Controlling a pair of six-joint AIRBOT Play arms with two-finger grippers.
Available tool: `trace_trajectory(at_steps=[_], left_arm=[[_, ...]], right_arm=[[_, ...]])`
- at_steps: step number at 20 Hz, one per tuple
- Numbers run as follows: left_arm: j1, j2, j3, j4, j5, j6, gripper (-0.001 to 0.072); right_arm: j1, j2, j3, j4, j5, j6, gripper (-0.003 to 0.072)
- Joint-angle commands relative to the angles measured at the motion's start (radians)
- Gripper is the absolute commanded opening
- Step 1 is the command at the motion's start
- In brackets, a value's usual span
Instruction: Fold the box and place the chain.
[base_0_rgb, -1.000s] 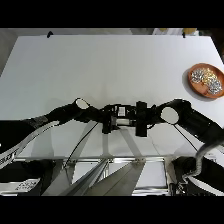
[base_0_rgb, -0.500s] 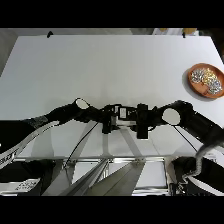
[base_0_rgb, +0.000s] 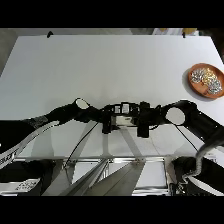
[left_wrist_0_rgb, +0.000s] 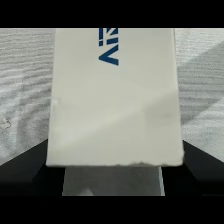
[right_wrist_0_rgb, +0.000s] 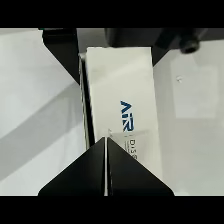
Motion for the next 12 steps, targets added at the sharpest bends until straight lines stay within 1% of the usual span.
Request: trace_trajectory(at_steps=[1,5,8,12], left_arm=[[0.000,0.001,0.000,0.000,0.000,0.000,0.0314],[0.000,0.001,0.000,0.000,0.000,0.000,0.0314],[0.000,0.001,0.000,0.000,0.000,0.000,0.0314],[0.000,0.001,0.000,0.000,0.000,0.000,0.0314]], right_arm=[[-0.006,-0.018,-0.004,0.006,0.014,0.009,0.0017],[-0.006,-0.020,-0.013,0.005,0.045,0.008,0.0016],[-0.006,-0.020,-0.014,0.005,0.042,0.008,0.0016],[-0.006,-0.058,-0.014,0.006,0.049,0.009,0.0016]])
